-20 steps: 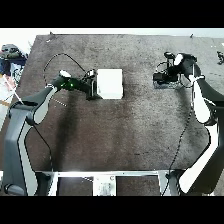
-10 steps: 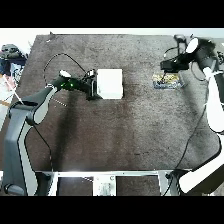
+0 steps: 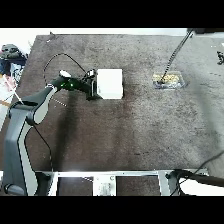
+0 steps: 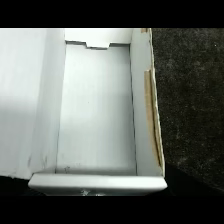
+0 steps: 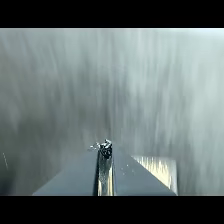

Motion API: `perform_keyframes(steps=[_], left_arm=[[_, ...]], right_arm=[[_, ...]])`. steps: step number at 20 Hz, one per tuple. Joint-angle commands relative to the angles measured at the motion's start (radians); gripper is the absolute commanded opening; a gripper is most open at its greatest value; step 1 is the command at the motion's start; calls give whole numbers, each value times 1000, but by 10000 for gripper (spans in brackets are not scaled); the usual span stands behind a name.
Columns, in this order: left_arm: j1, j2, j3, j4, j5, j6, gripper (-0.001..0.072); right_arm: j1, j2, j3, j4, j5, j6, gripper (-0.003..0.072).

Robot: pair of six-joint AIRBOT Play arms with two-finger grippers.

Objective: Fold the box and place the chain.

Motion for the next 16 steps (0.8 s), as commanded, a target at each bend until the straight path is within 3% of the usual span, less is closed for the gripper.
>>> perform_keyframes(steps=[1,9,16], left_arm=[[0,0,0,0,0,0,447],[0,0,0,0,0,0,447],[-1,0,0,0,0,0,447]], right_arm=[[67,147,1,-5,-214,-24,8],[288,188,-17,3,-209,-50,8],[462,76,-19,7,-257,-50,8]])
